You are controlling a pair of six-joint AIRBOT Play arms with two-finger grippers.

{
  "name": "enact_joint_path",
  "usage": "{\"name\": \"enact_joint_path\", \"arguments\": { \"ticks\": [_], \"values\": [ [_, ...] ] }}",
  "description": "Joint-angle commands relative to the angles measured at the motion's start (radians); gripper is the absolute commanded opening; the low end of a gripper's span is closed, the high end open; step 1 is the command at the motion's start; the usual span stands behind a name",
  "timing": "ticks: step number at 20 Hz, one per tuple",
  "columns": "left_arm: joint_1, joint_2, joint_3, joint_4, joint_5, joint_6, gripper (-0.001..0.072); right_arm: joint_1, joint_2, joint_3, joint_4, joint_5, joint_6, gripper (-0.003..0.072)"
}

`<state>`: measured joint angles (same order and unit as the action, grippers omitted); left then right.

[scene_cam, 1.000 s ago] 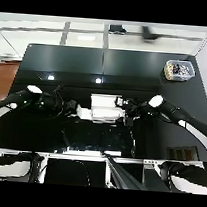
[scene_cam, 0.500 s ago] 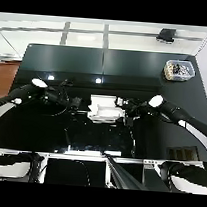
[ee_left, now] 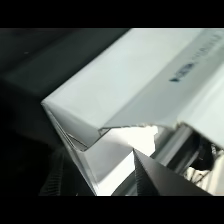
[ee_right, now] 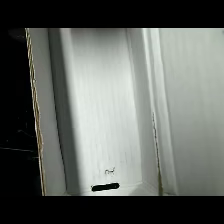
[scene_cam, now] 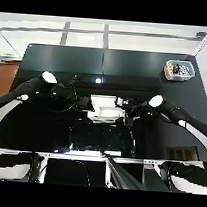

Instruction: Fold the box and place the chain.

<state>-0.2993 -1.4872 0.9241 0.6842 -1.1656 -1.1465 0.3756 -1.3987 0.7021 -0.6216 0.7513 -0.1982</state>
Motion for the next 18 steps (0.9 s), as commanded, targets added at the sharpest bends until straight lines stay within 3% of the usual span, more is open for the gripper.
{"name": "enact_joint_path", "arguments": {
  "ticks": [1,2,3,5,11,18],
  "values": [
    [-0.057,0.0,0.056,0.109,0.012,-0.153,0.0457,0.0,0.0,0.001,0.0,0.0,0.0,0.02],
    [-0.074,0.0,0.067,0.122,0.01,-0.174,0.0378,0.0,0.0,0.001,0.0,0.0,0.0,0.02],
    [-0.09,0.0,0.076,0.128,0.009,-0.199,0.0355,0.0,0.0,0.001,0.0,0.0,0.0,0.02],
    [-0.116,0.0,0.092,0.137,0.014,-0.253,0.0355,0.0,0.0,0.001,0.0,0.0,0.0,0.02],
    [-0.196,-0.001,0.132,0.407,0.023,-0.508,0.0355,0.0,0.0,0.001,0.0,0.0,0.0,0.02],
    [-0.301,-0.009,0.132,0.569,0.082,-0.728,0.035,0.0,0.0,0.001,0.0,0.0,0.0,0.02]
  ]
}}
